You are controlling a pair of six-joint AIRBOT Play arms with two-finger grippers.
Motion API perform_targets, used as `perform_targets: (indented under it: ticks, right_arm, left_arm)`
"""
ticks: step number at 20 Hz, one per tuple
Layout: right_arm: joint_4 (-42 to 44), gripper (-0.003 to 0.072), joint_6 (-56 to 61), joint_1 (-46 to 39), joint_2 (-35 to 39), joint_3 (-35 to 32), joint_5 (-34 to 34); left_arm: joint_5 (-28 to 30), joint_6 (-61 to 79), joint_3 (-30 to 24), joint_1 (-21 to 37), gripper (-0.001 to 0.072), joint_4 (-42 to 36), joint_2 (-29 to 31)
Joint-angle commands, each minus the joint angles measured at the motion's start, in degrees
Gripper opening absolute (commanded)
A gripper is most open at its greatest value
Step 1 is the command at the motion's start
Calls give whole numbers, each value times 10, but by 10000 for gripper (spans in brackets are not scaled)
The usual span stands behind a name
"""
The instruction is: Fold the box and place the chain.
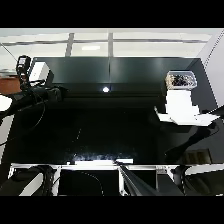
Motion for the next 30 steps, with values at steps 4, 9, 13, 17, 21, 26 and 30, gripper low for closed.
perform_targets:
  ticks: [4,9,13,17,21,26,30]
  right_arm:
    - [73,37,-20,91,68,-83,31]
    - [209,38,-38,231,205,-210,-99]
    - [239,38,-33,365,398,-365,-319]
    - [317,39,-11,491,574,-582,-484]
    - [366,39,-12,626,609,-669,-578]
    - [368,40,17,717,609,-672,-691]
    - [368,41,17,716,609,-672,-688]
  left_arm:
    - [-2,1,0,0,683,0,0]
    - [-3,2,0,0,683,2,0]
    - [-27,-1,0,-2,684,-1,-1]
    - [-38,-1,0,-40,685,-12,-21]
    - [-46,-8,0,-101,685,-92,-102]
    - [-140,-52,1,-93,686,-140,-218]
    - [-239,87,1,-66,686,-262,-315]
